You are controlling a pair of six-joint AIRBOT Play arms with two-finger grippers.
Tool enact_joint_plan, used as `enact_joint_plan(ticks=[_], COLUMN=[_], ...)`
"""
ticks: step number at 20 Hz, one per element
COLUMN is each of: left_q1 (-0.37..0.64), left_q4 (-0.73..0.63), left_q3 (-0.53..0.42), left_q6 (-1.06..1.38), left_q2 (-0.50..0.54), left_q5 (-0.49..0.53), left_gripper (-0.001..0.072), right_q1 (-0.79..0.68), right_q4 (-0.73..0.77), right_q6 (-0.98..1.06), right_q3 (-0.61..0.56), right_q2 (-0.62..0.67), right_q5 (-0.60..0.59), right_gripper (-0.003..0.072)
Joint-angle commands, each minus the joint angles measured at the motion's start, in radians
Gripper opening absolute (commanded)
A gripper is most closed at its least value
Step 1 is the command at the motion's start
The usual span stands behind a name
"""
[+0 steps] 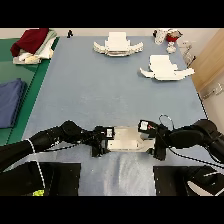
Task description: Fold the box.
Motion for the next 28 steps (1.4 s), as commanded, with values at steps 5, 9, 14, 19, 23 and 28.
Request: enact_joint_plan(ticks=[5,9,14,19,23,28], left_q1=[0.0,0.0,0.0,0.0,0.0,0.0], left_q4=[0.0,0.0,0.0,0.0,0.0,0.0], left_q3=[0.0,0.0,0.0,0.0,0.0,0.0], left_q6=[0.0,0.0,0.0,0.0,0.0,0.0], left_q2=[0.0,0.0,0.0,0.0,0.0,0.0], left_q5=[-0.001,-0.001,-0.001,-0.001,-0.001,-0.001], left_gripper=[0.0528,0.0528,0.0528,0.0528,0.0528,0.0528], right_q1=[0.037,0.143,0.051,0.0,0.0,0.0], right_q4=[0.451,0.532,0.391,0.338,0.339,0.338], right_q6=[0.962,0.963,0.962,0.958,0.956,0.946], right_q3=[-0.004,0.059,0.144,0.149,0.15,0.15], right_q2=[-0.002,-0.115,-0.285,-0.403,-0.463,-0.463], right_q5=[0.087,0.323,0.397,0.398,0.395,0.377], right_gripper=[0.0146,0.0161,0.016,0.016,0.016,0.016])
